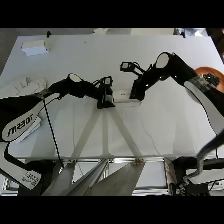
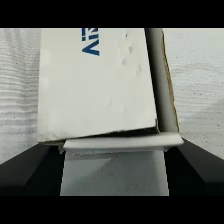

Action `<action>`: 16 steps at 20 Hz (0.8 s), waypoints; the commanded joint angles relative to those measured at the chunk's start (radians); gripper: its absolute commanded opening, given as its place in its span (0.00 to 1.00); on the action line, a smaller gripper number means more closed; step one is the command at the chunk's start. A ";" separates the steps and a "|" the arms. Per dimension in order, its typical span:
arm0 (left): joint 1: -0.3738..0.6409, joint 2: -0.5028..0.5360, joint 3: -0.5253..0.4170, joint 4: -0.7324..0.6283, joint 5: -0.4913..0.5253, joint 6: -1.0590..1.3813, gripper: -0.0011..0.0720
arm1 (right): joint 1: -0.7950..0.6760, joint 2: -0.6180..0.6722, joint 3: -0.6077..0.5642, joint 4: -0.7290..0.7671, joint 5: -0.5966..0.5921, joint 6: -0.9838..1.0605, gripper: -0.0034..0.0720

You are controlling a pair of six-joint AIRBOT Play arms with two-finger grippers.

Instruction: Fold the box and place the chain.

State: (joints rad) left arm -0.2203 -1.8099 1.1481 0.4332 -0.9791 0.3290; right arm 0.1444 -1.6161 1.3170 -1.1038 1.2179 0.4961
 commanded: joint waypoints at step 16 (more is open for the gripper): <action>0.000 0.001 0.001 0.001 -0.001 0.000 0.40 | 0.030 0.127 -0.005 0.111 -0.058 0.289 0.06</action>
State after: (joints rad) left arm -0.2203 -1.8099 1.1477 0.4339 -0.9802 0.3294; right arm 0.1730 -1.5021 1.3109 -1.0615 1.1896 0.6327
